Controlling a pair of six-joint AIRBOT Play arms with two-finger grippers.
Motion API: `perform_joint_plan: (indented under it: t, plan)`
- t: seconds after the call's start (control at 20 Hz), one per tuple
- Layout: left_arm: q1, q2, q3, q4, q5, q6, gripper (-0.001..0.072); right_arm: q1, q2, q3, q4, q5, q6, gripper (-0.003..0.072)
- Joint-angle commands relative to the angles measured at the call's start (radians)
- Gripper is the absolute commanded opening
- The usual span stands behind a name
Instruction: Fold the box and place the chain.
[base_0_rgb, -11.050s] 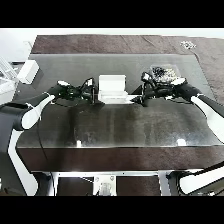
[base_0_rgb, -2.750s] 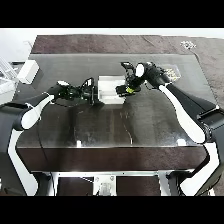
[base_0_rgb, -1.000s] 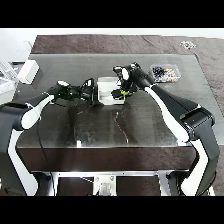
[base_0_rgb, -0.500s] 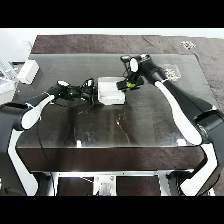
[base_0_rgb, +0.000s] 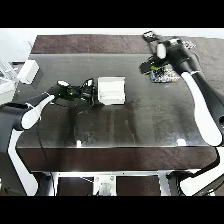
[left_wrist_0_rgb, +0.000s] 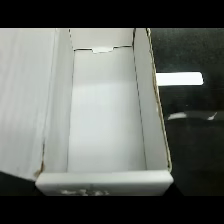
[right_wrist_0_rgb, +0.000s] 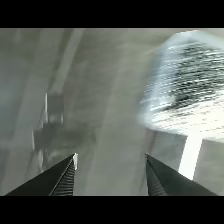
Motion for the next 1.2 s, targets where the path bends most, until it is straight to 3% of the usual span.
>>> perform_joint_plan:
  t: [0.0, 0.15, 0.25, 0.6, 0.7, 0.75, 0.8, 1.15]
  plan:
    - [0.0, 0.0, 0.001, 0.0, 0.0, 0.0, 0.0524, -0.159, -0.009, 0.0, 0.1, -0.179, -0.05, 0.0529]
    - [0.0, 0.0, 0.001, 0.0, 0.0, 0.0, 0.0524, -0.27, -0.057, 0.002, 0.324, -0.259, -0.23, 0.0529]
    - [0.0, 0.0, 0.001, 0.0, 0.0, 0.0, 0.0524, -0.311, -0.112, 0.016, 0.38, -0.28, -0.285, 0.0528]
    - [0.0, 0.0, 0.001, 0.0, 0.0, 0.0, 0.0524, -0.328, -0.336, 0.204, 0.392, -0.28, -0.337, 0.0514]
    - [0.0, 0.0, 0.001, 0.0, 0.0, 0.0, 0.0524, -0.328, -0.356, 0.208, 0.414, -0.279, -0.358, 0.0503]
    - [0.0, 0.0, 0.001, 0.0, 0.0, 0.0, 0.0524, -0.327, -0.36, 0.208, 0.418, -0.281, -0.375, 0.0447]
    - [0.0, 0.0, 0.001, 0.0, 0.0, 0.0, 0.0524, -0.327, -0.364, 0.208, 0.418, -0.281, -0.38, 0.0439]
    - [0.0, 0.0, 0.001, 0.0, 0.0, 0.0, 0.0524, -0.328, -0.396, 0.208, 0.426, -0.291, -0.401, 0.044]
